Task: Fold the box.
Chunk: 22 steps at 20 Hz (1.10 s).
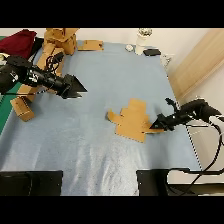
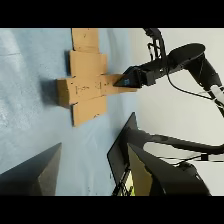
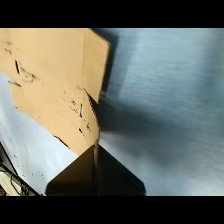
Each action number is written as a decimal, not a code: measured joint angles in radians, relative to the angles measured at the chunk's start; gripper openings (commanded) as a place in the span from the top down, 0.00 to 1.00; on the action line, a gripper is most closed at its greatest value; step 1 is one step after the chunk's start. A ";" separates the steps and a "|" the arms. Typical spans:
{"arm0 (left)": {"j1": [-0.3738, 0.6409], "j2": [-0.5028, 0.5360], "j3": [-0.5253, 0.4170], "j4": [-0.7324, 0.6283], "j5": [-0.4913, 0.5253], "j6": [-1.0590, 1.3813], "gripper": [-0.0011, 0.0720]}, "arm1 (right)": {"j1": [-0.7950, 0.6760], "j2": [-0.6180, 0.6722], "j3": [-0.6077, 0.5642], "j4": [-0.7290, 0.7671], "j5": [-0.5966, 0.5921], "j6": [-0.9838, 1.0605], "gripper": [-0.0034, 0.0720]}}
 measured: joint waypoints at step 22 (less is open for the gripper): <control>0.025 0.000 -0.240 0.190 0.023 0.033 0.00 | 0.764 0.299 -0.227 0.235 0.376 -0.200 0.95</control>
